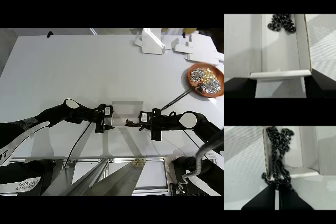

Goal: Fold the box and place the chain.

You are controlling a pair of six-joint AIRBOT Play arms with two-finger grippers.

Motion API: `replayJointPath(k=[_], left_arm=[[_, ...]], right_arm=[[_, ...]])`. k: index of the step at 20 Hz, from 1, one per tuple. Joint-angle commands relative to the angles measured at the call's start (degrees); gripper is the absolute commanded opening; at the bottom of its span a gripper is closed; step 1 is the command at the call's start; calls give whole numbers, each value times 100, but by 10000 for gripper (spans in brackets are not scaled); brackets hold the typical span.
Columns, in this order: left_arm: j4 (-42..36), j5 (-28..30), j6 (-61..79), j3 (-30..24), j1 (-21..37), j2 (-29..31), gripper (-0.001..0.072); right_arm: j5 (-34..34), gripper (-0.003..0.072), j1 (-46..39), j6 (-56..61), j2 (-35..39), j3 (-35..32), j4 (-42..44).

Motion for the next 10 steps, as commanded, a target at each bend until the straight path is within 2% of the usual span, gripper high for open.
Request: replayJointPath(k=[1, 6, 8, 10], left_arm=[[2, 0, 0, 0, 0, 2, 254], [2, 0, 0, 0, 0, 2, 254], [0, 0, 0, 0, 0, 2, 254], [2, 0, 0, 0, 0, 2, 254]], right_arm=[[13, 40, 4, 4, 4, -2, 4], [22, 18, 4, 31, 107, 0, -116], [26, 17, 4, 203, 337, 28, -494], [385, 17, 4, 715, 485, 289, -981]])
